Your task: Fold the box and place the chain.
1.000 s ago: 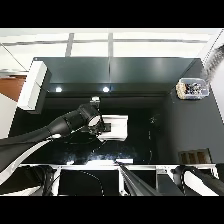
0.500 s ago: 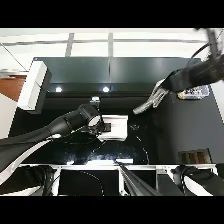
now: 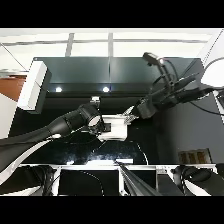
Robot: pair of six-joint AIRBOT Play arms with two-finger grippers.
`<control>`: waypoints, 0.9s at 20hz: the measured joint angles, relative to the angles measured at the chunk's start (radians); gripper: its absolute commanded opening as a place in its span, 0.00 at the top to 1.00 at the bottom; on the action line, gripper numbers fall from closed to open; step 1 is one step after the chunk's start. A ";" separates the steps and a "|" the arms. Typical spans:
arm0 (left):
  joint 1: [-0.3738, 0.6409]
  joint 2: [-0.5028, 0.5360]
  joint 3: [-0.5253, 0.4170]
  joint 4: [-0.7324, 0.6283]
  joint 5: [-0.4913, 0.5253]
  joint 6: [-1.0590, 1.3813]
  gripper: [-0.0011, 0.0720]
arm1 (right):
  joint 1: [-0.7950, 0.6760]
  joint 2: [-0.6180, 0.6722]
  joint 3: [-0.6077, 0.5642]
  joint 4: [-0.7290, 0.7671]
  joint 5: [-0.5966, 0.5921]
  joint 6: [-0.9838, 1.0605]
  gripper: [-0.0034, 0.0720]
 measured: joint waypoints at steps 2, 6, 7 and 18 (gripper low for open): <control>0.000 0.000 0.000 0.000 0.000 0.000 0.94 | 0.036 0.000 -0.012 0.019 -0.026 -0.003 0.92; 0.000 0.000 0.000 0.000 0.000 0.000 0.94 | 0.066 0.000 -0.022 0.031 -0.047 -0.003 0.92; 0.000 0.000 0.000 0.000 0.000 0.000 0.94 | 0.066 0.000 -0.023 0.031 -0.044 -0.003 0.92; 0.000 0.000 0.000 0.000 0.000 0.000 0.94 | -0.028 0.031 -0.024 -0.068 0.108 -0.003 0.92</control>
